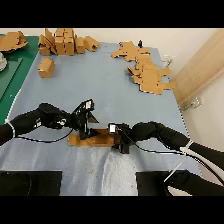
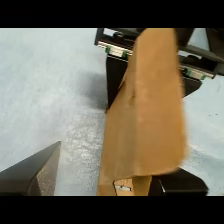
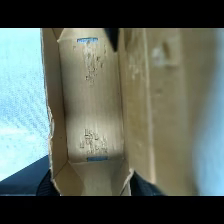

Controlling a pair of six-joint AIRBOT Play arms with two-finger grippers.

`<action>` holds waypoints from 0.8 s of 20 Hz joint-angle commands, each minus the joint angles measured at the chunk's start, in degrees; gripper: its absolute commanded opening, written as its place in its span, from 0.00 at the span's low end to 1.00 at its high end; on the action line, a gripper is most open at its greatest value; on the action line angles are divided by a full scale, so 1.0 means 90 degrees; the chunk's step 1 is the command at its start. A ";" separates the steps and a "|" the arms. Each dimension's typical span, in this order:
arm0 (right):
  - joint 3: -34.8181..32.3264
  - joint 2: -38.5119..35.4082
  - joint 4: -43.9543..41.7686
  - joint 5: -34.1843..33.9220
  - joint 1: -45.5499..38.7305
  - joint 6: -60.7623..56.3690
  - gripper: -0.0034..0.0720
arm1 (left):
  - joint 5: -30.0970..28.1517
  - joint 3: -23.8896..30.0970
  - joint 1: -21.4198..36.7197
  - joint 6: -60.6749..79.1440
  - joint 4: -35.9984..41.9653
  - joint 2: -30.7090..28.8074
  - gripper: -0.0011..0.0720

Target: Fold the box.

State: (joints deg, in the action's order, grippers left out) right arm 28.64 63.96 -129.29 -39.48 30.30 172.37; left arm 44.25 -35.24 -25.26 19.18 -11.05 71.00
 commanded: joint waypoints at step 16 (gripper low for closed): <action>-0.0002 0.0000 0.0002 -0.0002 0.0002 0.0002 0.73 | 0.1659 0.0005 -0.0325 -0.8524 -0.2055 -0.1428 0.03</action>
